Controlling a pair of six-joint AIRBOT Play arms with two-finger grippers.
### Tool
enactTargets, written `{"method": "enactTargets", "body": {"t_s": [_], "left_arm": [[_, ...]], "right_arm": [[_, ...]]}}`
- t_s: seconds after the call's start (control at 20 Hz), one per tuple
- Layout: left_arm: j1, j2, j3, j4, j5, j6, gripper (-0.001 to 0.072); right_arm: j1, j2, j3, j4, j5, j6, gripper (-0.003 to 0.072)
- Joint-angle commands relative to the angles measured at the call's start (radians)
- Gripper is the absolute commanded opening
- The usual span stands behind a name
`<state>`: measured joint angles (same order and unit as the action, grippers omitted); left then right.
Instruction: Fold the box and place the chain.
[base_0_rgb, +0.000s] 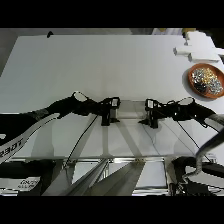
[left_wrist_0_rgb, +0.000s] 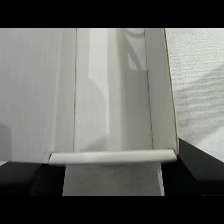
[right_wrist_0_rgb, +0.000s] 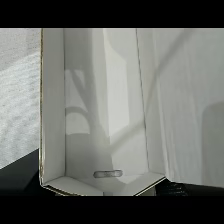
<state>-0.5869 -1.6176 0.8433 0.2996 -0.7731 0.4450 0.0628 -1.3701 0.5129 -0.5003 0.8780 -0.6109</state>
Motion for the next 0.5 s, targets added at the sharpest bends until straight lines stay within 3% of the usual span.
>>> {"method": "enactTargets", "body": {"t_s": [0.0,0.05,0.15,0.3,0.45], "left_arm": [[-0.001,0.000,0.000,0.001,-0.002,0.000,0.0039],[-0.001,0.000,0.000,0.001,-0.001,0.000,0.0039],[-0.001,0.000,0.000,0.001,-0.001,0.000,0.0039],[-0.001,0.000,0.000,0.000,-0.002,0.000,0.0039],[-0.001,0.000,0.000,0.001,-0.002,0.000,0.0039]], "right_arm": [[0.000,0.001,0.000,0.003,-0.002,0.001,0.0457],[0.000,0.001,0.000,-0.009,0.000,0.001,0.0463],[-0.001,0.003,0.000,-0.019,-0.011,0.005,0.0709],[-0.001,0.031,0.000,-0.042,-0.035,0.066,0.0705],[-0.001,0.073,0.000,-0.155,-0.042,0.204,0.0702]]}}
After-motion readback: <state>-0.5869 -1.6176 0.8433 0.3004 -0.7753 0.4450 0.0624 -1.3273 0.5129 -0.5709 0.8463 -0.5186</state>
